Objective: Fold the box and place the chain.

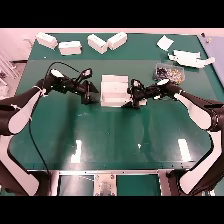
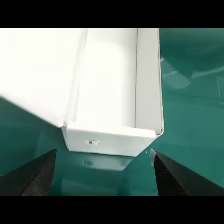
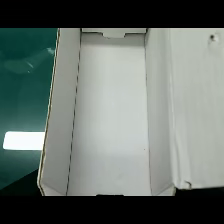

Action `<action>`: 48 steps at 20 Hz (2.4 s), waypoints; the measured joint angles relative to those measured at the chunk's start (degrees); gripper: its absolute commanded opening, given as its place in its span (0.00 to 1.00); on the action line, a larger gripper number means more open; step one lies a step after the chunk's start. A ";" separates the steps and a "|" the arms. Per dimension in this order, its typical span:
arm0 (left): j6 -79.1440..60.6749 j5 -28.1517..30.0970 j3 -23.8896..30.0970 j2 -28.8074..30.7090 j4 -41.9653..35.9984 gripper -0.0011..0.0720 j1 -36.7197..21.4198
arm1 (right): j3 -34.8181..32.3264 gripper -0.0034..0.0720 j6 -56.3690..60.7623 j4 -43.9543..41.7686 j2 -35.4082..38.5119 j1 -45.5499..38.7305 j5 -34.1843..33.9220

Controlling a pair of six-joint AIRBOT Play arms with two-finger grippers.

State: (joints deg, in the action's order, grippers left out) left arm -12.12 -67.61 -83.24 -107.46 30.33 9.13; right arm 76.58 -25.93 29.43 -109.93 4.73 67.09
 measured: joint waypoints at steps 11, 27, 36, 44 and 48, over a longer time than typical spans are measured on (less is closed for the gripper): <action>-6.73 -1.44 0.20 -3.08 -4.87 1.00 0.00 | 0.00 0.79 0.00 0.00 0.00 0.00 0.00; -8.87 -0.59 -0.22 -5.95 -8.41 1.00 -0.02 | 0.02 0.78 0.02 -0.02 0.00 -0.02 -0.09; -11.76 -1.77 -0.48 -6.16 -8.59 1.00 -0.02 | 0.02 0.78 -0.04 0.02 0.00 0.00 0.09; -13.14 -2.14 -0.48 -6.19 -10.99 1.00 -0.02 | 0.02 0.78 0.02 -0.09 0.00 0.00 0.04; -13.33 -2.62 -0.48 -6.23 -11.43 1.00 0.02 | 0.02 0.78 0.00 -0.07 0.00 0.00 0.04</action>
State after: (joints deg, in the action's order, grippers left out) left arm -25.45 -70.24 -83.72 -113.69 18.90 9.15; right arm 76.60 -25.93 29.36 -109.93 4.73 67.13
